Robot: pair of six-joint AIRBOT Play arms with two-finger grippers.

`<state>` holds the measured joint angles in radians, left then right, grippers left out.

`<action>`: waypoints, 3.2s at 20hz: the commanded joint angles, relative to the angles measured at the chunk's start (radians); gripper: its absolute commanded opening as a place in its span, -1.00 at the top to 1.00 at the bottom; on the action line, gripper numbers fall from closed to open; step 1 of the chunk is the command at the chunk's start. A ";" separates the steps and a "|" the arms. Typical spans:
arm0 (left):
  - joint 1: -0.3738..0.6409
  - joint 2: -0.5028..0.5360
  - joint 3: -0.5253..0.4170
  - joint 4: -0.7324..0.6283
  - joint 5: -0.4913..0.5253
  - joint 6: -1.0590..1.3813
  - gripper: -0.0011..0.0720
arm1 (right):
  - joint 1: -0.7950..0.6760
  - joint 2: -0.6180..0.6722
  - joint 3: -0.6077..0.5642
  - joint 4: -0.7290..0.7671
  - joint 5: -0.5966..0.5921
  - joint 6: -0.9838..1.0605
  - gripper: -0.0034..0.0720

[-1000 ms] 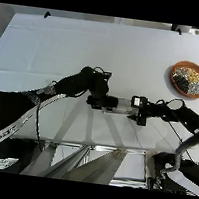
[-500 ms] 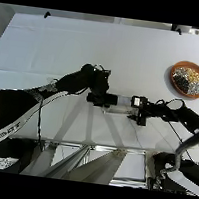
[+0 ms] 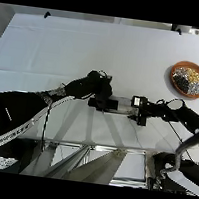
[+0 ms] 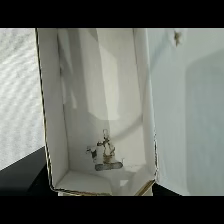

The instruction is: Fold the box and place the chain.

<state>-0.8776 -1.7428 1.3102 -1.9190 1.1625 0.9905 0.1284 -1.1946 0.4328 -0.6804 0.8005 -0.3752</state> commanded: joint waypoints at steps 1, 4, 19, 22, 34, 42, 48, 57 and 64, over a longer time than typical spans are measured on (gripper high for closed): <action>-0.005 -0.006 -0.001 -0.010 -0.011 -0.004 0.95 | 0.000 0.000 -0.001 0.000 -0.005 0.000 -0.25; -0.009 -0.006 -0.001 -0.010 -0.012 -0.007 0.95 | 0.000 0.000 -0.001 0.000 -0.005 0.000 -0.25; -0.030 -0.003 0.084 -0.019 0.045 0.157 -0.94 | 0.000 0.000 -0.001 0.000 -0.005 0.000 -0.25; -0.020 0.001 0.084 -0.047 0.038 0.111 -0.94 | 0.000 0.000 -0.001 0.000 -0.005 0.000 -0.25; -0.006 0.001 0.084 -0.039 0.030 0.137 -0.94 | 0.000 0.000 -0.001 0.000 -0.005 0.000 -0.25; -0.006 -0.002 0.084 -0.036 -0.014 0.136 -0.94 | 0.000 0.000 -0.001 0.000 -0.005 0.000 -0.25; -0.006 -0.011 0.083 0.008 -0.014 0.111 0.82 | 0.000 0.000 -0.001 0.000 -0.005 0.000 -0.25; -0.011 -0.049 0.083 0.005 0.037 0.082 0.46 | 0.000 0.000 -0.001 0.000 -0.005 0.000 -0.25; -0.012 -0.049 0.083 0.006 0.030 0.081 0.62 | 0.000 0.000 -0.001 0.000 -0.005 0.000 -0.25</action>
<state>-0.8886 -1.7905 1.3941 -1.9133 1.1828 1.0729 0.1280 -1.1938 0.4324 -0.6815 0.7956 -0.3756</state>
